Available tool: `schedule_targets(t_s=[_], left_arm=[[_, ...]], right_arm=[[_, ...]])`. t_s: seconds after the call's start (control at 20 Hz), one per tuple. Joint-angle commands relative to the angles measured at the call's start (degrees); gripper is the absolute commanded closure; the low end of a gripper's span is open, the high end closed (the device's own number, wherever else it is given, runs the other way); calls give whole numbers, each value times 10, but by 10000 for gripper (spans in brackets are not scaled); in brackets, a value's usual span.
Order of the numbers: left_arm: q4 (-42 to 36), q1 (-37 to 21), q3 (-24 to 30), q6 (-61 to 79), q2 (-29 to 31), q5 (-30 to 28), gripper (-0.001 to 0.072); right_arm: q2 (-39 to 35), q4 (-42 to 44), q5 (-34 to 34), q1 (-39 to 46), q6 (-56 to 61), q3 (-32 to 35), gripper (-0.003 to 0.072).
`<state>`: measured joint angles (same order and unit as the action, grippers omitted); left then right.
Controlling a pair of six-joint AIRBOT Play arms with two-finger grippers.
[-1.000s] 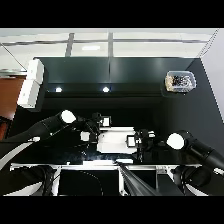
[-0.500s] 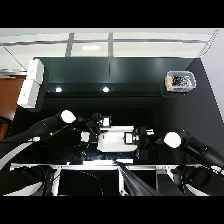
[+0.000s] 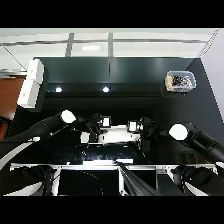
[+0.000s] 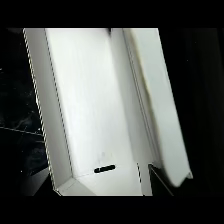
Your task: Fold the box and place the chain.
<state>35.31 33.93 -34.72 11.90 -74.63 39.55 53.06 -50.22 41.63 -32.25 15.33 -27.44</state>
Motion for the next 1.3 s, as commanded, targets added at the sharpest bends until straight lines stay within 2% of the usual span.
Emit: schedule_targets(t_s=[0.0,0.6,0.9,1.25], left_arm=[[0,0,-1,1,0,0,682],[0,0,-1,1,0,0,682],[0,0,-1,1,0,0,682],[0,0,-1,1,0,0,682]], right_arm=[[-1,-2,-4,3,0,-4,30],[-4,-10,-7,3,1,-4,30],[-35,-10,-8,3,1,-4,30],[-9,8,10,3,0,-3,31]])
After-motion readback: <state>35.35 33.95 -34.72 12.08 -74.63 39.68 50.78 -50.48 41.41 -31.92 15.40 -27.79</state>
